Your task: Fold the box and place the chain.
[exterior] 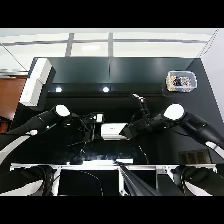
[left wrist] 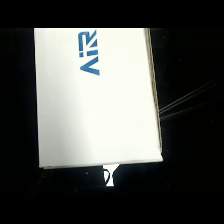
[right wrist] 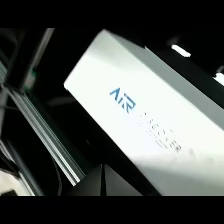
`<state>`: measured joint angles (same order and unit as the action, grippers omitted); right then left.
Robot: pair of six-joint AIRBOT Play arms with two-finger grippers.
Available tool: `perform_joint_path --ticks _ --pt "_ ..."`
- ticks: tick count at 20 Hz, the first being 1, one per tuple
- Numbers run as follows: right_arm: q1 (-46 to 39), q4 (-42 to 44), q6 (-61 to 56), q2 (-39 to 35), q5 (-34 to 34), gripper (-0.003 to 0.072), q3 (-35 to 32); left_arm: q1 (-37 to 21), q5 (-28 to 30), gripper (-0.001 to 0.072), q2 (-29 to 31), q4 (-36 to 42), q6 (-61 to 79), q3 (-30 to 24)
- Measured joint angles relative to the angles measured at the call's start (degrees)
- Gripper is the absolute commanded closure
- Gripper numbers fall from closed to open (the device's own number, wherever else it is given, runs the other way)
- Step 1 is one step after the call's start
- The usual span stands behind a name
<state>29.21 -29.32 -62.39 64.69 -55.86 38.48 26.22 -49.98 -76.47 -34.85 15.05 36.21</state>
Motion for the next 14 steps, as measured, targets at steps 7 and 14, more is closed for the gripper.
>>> perform_joint_path --ticks 7,14 --pt "-0.2 6.0 0.0 6.9 3.9 0.0677 -0.9 0.0 0.0 0.036 0.0 -0.1 0.0 0.0" --pt "-0.2 5.6 0.1 8.0 5.1 0.0676 -1.0 0.0 0.1 0.0359 0.0 0.4 0.0 0.0"
